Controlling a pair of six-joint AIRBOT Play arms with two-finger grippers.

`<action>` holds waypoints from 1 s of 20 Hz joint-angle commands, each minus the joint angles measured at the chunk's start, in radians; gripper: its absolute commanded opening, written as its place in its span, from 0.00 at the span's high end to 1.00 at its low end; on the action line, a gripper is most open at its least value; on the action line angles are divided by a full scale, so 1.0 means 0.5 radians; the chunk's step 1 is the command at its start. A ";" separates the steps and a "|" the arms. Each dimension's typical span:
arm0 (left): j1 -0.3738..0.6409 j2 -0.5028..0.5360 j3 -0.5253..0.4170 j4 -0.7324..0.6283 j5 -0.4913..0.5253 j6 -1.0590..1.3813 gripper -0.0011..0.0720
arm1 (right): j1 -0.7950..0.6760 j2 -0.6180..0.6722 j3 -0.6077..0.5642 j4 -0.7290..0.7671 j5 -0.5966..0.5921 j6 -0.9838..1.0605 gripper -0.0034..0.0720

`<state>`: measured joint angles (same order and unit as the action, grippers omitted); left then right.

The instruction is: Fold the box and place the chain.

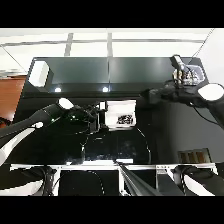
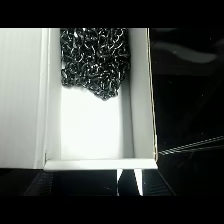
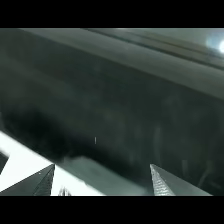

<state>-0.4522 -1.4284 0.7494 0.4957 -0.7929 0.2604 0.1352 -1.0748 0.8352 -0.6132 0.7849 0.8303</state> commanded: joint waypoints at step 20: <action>0.002 -0.002 0.004 0.000 -0.002 -0.005 0.53 | 0.356 -0.428 0.317 -0.520 0.707 -1.078 0.03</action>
<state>-0.4522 -1.4288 0.7502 0.4953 -0.7937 0.2565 0.2977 -1.2881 0.9924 -0.8433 1.2007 0.3145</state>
